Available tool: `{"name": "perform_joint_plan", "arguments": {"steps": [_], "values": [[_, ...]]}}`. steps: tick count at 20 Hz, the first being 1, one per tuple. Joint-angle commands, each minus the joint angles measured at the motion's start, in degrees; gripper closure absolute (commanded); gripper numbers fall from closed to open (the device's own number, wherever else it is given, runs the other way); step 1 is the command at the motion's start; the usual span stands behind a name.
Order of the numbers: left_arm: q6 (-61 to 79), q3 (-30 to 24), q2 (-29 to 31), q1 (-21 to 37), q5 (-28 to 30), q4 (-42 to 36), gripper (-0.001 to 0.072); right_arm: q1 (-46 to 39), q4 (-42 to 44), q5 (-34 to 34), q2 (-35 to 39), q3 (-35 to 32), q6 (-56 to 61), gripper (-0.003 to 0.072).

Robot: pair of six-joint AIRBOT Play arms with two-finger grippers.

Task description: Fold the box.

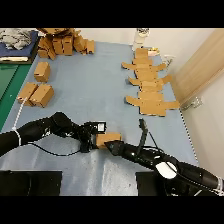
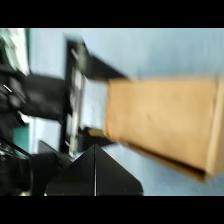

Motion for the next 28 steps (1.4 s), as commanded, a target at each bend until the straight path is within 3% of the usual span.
{"name": "perform_joint_plan", "arguments": {"steps": [1,13,18,22,28], "values": [[0.2,0.0,0.0,0.0,0.0,0.4,0.0187,-1.7,-2.8,-0.6,4.9,0.1,0.0,0.0682],[-1.2,0.0,0.0,0.1,0.2,-1.6,0.0188,-2.3,-3.7,-0.2,5.1,0.1,0.0,0.0682],[-15.8,0.0,3.8,2.5,7.7,-0.8,0.0187,-2.3,-3.7,-3.8,7.2,0.1,0.0,0.0682],[-27.6,0.1,7.9,9.4,12.9,5.4,0.0187,-2.3,-3.7,-12.0,14.5,0.1,-0.9,0.0682],[-49.5,1.1,7.8,27.4,11.7,26.4,0.0187,-2.3,-3.7,-13.9,20.8,0.1,-3.0,0.0682]]}}
